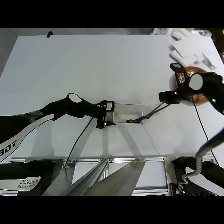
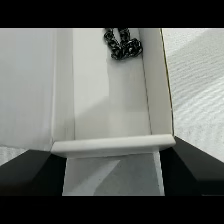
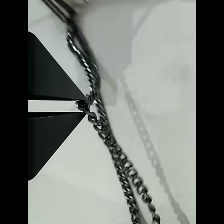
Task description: Fold the box and place the chain.
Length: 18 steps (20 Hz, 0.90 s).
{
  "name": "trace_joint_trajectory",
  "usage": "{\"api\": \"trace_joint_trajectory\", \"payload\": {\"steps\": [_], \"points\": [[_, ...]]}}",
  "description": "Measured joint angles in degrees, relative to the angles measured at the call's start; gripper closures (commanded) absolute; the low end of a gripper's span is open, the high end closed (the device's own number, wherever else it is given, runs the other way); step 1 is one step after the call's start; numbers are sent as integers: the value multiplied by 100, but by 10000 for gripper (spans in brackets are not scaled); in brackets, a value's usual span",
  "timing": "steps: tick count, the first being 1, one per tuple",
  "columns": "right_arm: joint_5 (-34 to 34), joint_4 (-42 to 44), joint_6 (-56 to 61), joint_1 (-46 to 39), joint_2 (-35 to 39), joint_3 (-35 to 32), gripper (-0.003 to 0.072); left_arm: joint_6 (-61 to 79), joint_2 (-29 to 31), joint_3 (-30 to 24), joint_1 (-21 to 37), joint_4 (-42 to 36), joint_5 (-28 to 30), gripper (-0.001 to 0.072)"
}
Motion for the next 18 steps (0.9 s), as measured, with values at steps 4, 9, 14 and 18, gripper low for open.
{"api": "trace_joint_trajectory", "payload": {"steps": [4,9,14,18], "points": [[330,433,-195,431,955,0,665,0,0,0,-2,0,0,506],[415,1231,-273,1198,1554,0,665,0,0,0,-2,0,2,507],[120,1856,-302,1950,1692,0,665,0,0,0,0,0,0,506],[-223,2435,-376,2256,1716,0,665,0,0,0,-2,0,2,506]]}}
